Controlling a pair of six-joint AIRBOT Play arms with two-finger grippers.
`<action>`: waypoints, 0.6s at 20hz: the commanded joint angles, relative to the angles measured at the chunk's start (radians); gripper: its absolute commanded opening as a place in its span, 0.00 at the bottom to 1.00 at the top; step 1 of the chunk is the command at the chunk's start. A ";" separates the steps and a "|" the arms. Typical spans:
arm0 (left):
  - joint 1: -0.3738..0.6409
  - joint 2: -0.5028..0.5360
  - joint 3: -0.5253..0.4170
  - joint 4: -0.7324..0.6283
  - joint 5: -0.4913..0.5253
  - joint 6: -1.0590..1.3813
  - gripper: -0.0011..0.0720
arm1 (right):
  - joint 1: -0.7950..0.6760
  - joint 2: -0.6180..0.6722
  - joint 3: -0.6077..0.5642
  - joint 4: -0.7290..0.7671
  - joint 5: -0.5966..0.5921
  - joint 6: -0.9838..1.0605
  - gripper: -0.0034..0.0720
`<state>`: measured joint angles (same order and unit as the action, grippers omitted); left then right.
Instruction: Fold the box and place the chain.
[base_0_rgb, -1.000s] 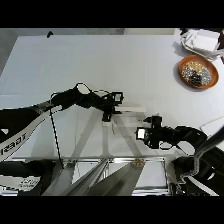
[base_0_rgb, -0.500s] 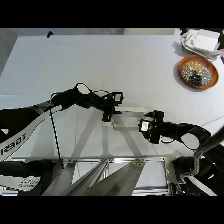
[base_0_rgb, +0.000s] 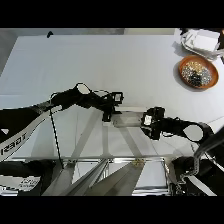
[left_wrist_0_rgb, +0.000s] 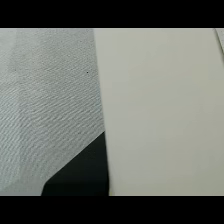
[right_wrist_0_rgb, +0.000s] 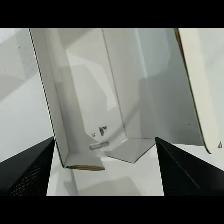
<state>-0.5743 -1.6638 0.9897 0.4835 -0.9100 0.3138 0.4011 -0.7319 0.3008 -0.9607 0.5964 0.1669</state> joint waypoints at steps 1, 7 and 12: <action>-0.001 0.000 0.000 0.000 0.000 0.000 0.03 | -0.005 -0.006 0.002 0.004 0.015 -0.018 0.96; -0.001 0.000 0.000 0.000 0.000 0.000 0.03 | -0.023 -0.006 0.002 0.000 0.026 0.027 0.95; -0.001 0.000 0.000 0.000 0.001 0.000 0.03 | -0.094 -0.006 0.003 0.062 0.048 0.031 0.94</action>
<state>-0.5743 -1.6638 0.9897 0.4835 -0.9104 0.3138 0.3305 -0.7376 0.3023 -0.9440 0.6369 0.2020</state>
